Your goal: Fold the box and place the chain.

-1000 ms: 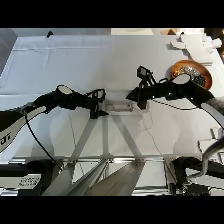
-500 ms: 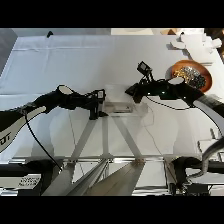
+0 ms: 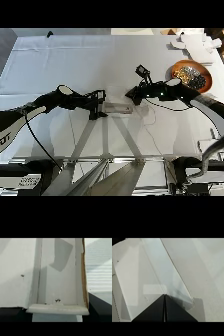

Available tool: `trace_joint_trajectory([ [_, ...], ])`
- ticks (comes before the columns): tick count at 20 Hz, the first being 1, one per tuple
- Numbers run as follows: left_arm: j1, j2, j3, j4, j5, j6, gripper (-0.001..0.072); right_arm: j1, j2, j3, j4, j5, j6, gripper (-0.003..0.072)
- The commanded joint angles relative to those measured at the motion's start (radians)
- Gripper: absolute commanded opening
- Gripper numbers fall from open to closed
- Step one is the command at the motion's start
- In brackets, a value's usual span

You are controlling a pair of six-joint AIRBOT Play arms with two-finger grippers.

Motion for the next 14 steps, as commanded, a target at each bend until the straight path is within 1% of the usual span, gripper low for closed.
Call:
trace_joint_trajectory([
  [1, 0.0, -0.001, 0.0, 0.0, 0.003, -0.001, 0.0275, 0.0, 0.032, 0.0, -0.01, 0.019, 0.002, 0.001],
  [4, 0.0, -0.001, 0.0, 0.0, 0.003, -0.001, 0.0275, 0.0, 0.136, 0.0, -0.034, 0.054, 0.003, 0.0011],
  [6, 0.0, -0.001, 0.0, 0.0, 0.003, -0.001, 0.0275, 0.0, 0.226, 0.0, -0.115, 0.072, 0.041, 0.0011],
  [10, 0.0, -0.001, 0.0, 0.0, 0.003, -0.001, 0.0275, 0.0, 0.398, 0.0, -0.38, 0.109, 0.21, 0.0012],
  [13, 0.0, -0.001, 0.0, 0.0, 0.003, -0.001, 0.0275, 0.0, 0.457, 0.0, -0.552, 0.209, 0.205, 0.0012],
  [14, 0.0, -0.001, 0.0, 0.0, 0.003, -0.001, 0.0275, 0.001, 0.459, 0.0, -0.607, 0.214, 0.196, 0.0012],
])
